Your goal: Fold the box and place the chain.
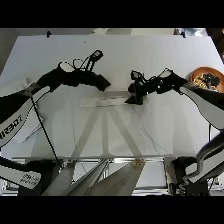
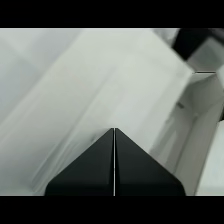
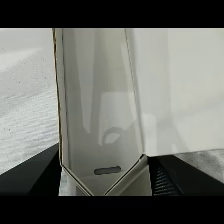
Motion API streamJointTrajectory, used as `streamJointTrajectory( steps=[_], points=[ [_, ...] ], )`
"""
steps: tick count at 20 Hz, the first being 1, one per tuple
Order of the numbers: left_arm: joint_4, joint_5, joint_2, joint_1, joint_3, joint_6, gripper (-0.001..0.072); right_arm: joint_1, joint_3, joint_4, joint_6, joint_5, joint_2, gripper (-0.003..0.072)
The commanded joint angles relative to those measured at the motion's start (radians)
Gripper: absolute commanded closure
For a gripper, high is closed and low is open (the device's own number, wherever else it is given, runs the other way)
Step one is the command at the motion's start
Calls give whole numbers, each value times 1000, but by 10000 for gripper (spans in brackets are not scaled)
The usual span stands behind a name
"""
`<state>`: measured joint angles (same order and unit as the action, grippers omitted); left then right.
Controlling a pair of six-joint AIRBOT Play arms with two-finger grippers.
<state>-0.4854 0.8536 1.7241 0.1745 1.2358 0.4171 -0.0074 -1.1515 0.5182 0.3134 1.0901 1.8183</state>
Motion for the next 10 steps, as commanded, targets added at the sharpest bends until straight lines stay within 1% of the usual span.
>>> streamJointTrajectory(
  steps=[1,4,6,8,10],
  points=[
    [68,-1,-1,9,0,-56,706,0,-1,0,1,2,1,228],
    [66,-11,-1,21,0,-63,707,0,-1,0,1,2,1,228],
    [66,8,-7,17,0,-62,707,0,-1,0,1,2,1,228],
    [64,32,-33,-2,0,-62,706,0,-1,0,1,2,1,228],
    [64,53,-85,-40,0,-62,705,0,-1,0,1,2,1,228]
  ],
)
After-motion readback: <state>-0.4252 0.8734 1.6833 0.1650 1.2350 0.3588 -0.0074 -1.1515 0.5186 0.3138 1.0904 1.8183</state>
